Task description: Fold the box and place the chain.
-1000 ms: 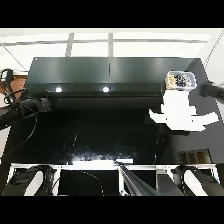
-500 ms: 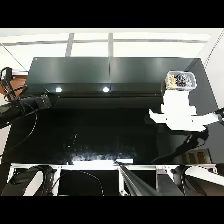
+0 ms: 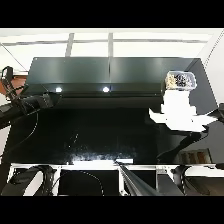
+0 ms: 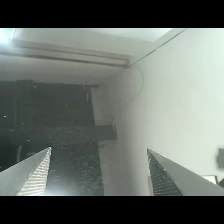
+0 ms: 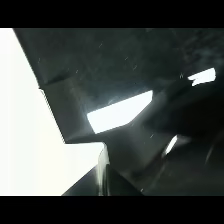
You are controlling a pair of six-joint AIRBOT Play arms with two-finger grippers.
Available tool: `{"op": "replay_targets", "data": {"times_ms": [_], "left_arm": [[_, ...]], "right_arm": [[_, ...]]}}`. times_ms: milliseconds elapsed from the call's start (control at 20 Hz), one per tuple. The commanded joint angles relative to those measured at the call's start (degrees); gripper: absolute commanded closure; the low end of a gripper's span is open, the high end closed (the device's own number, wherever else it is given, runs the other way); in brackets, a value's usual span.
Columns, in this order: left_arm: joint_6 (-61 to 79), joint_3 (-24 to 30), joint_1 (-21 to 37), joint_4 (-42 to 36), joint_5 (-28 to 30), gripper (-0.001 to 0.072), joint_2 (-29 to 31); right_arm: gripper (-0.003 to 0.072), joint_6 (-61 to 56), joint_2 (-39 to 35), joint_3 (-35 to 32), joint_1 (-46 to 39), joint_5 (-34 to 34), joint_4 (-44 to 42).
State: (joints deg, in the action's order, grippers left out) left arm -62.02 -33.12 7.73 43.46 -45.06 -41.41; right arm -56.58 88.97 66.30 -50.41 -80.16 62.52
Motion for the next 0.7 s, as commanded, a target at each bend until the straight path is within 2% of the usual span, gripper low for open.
{"op": "replay_targets", "data": {"times_ms": [0, 150, 300, 450, 550, 650], "left_arm": [[0.04, -0.02, -0.63, -0.46, -0.24, 0.0010, -0.02], [0.04, -0.02, -0.63, -0.57, -0.61, 0.0010, -0.02], [0.07, -0.02, -0.63, -1.09, -2.91, 0.0010, -0.02], [0.04, -0.02, -0.66, -1.11, -3.67, 0.0010, -0.02], [0.07, -0.02, -0.66, -1.14, -4.17, 0.0010, -0.02], [0.11, 0.11, -0.66, -1.14, -6.12, 0.0010, -0.02]], "right_arm": [[0.0637, 0.35, 0.15, 0.66, 1.84, -6.38, -1.29], [0.0637, 0.39, -2.40, -0.17, 5.57, -9.90, -5.75], [0.0637, 1.11, -8.48, -5.55, 13.27, -9.64, -10.99], [0.0638, 0.00, -17.16, -13.14, 22.36, -2.71, -16.70], [0.0637, 0.02, -25.68, -19.96, 29.11, 4.81, -22.73], [0.0637, -0.04, -34.32, -26.88, 36.52, 12.31, -24.39]]}}
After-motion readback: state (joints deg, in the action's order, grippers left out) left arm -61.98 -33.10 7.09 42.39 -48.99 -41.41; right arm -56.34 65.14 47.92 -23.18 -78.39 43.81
